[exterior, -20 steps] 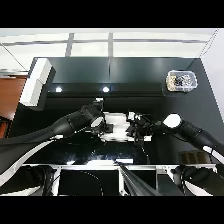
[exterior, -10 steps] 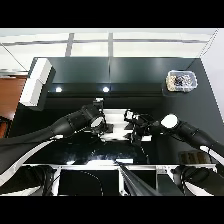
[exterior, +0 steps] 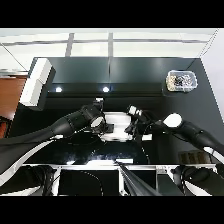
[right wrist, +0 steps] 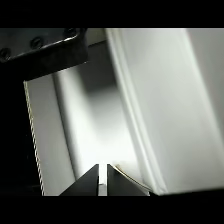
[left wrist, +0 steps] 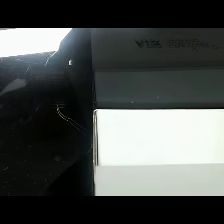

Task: Fold the box and place the chain.

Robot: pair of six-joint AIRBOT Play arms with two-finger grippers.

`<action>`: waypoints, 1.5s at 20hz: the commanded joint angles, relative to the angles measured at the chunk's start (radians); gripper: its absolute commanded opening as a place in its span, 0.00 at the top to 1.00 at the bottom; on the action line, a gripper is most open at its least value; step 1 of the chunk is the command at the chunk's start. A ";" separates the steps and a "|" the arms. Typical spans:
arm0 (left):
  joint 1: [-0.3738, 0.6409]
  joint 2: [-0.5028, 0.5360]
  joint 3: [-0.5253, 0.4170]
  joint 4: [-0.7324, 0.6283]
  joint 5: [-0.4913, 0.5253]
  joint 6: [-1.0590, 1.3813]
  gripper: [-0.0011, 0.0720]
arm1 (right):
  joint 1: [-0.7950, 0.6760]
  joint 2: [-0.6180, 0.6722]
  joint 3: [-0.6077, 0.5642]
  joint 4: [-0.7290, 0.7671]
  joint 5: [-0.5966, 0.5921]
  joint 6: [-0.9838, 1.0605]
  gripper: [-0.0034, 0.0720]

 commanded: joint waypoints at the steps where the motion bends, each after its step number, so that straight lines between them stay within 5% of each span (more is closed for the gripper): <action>1: 0.000 0.000 0.001 0.000 -0.006 0.001 0.95 | -0.111 0.091 0.024 -0.086 0.175 0.353 0.89; 5: 0.000 0.000 0.001 0.000 -0.006 0.001 0.95 | -0.419 0.188 0.060 -0.170 0.511 0.685 0.89; 9: 0.000 0.000 0.001 0.000 -0.004 0.001 0.95 | -0.695 0.184 0.050 -0.450 0.467 1.072 0.94; 11: 0.000 0.000 0.001 0.000 -0.003 0.001 0.95 | -0.769 0.169 0.017 -0.475 0.463 1.210 0.94; 16: 0.000 0.000 0.001 0.000 -0.002 0.001 0.95 | -0.700 0.057 -0.119 -0.319 0.447 1.200 0.94; 23: 0.000 0.000 0.001 0.000 -0.003 0.001 0.95 | -0.447 -0.119 -0.125 -0.017 0.343 1.011 0.94; 27: 0.000 0.000 0.001 0.000 -0.003 0.001 0.95 | -0.423 -0.125 -0.121 0.214 0.406 0.734 0.94; 28: 0.000 0.000 0.001 0.000 -0.003 0.001 0.95 | -0.422 -0.125 -0.111 0.220 0.422 0.713 0.85; 29: 0.000 0.000 0.001 0.000 -0.003 0.001 0.95 | -0.422 -0.125 -0.101 0.216 0.432 0.713 0.38; 30: 0.000 0.000 0.001 0.000 -0.003 0.001 0.95 | -0.422 -0.125 -0.092 0.216 0.440 0.713 0.12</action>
